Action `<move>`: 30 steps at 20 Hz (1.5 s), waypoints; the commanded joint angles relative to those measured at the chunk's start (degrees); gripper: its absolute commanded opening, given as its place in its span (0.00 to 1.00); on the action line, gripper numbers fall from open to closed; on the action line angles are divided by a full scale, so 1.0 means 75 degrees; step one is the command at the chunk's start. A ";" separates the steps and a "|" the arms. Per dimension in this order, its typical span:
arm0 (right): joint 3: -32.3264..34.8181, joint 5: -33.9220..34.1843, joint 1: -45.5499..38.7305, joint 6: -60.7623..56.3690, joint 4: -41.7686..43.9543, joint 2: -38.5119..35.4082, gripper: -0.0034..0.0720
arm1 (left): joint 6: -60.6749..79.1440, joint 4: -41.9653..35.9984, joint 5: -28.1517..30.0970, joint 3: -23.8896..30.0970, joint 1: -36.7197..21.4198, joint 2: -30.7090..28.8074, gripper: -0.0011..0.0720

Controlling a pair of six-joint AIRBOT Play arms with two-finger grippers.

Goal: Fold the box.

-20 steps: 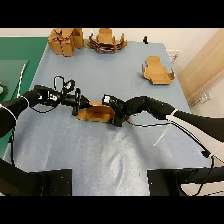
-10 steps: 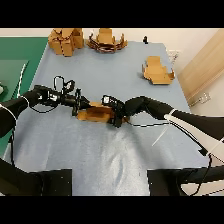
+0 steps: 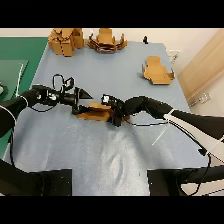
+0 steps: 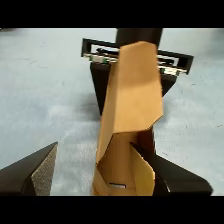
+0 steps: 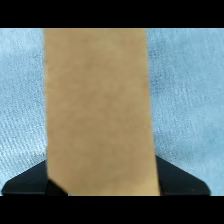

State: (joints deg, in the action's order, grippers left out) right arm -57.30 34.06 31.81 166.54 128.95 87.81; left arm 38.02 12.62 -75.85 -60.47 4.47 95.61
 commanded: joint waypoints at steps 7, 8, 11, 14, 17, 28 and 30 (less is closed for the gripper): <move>0.0000 0.0618 -0.0009 0.0006 -0.0017 -0.0003 0.40 | -0.2305 0.1679 -0.1431 -0.0058 -0.1524 -0.1527 0.02; 0.0000 0.0670 -0.0009 0.0006 -0.0017 -0.0003 0.40 | -0.2699 0.1836 -0.1565 0.0044 -0.1495 -0.1801 0.02; -0.0038 0.1003 -0.0009 -0.0006 0.0058 -0.0003 0.40 | -0.2827 0.1958 -0.1224 0.0391 -0.1067 -0.2629 0.02; -0.0204 0.1323 -0.0009 -0.0026 0.0055 -0.0003 0.40 | -0.3115 0.1985 -0.1215 0.0408 -0.0580 -0.2739 0.03; -0.0256 0.1306 -0.0009 -0.0020 0.0041 0.0000 0.40 | -0.3223 0.2337 -0.1043 0.0408 0.0000 -0.2591 0.03; -0.0254 0.1504 -0.0006 -0.0020 -0.0248 0.0154 0.40 | -0.3797 0.3104 0.4383 0.0385 0.2690 -0.2092 0.02; -0.0254 0.1530 -0.0006 -0.0020 -0.0251 0.0201 0.40 | -0.3824 0.3182 0.4226 0.0271 0.2783 -0.1682 0.02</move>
State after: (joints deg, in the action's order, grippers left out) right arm -59.20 44.64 31.77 166.47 127.90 88.73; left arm 9.78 35.68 -52.36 -57.78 22.76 80.40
